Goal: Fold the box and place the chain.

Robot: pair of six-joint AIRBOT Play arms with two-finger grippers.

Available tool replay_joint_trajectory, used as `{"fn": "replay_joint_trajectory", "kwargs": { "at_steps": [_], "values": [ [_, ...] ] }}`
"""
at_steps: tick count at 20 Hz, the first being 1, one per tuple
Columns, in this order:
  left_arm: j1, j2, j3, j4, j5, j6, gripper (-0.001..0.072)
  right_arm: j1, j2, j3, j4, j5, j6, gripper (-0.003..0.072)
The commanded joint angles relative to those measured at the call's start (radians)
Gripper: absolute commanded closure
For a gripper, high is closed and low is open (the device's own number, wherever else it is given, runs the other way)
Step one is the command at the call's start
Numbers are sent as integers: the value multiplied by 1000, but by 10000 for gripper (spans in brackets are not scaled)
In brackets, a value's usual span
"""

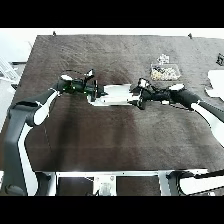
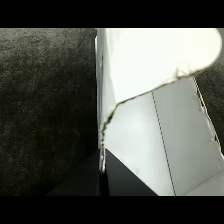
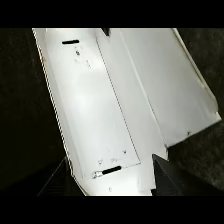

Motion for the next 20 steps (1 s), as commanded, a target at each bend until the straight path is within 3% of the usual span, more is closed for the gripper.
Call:
{"fn": "replay_joint_trajectory", "kwargs": {
  "at_steps": [1,11,20],
  "values": [
    [0,0,0,0,0,0,690,-22,-15,15,-19,15,10,56],
    [0,0,0,0,0,0,690,-30,-60,96,-25,79,6,56],
    [0,0,0,0,0,0,690,-32,-159,220,-120,173,47,55]
  ]
}}
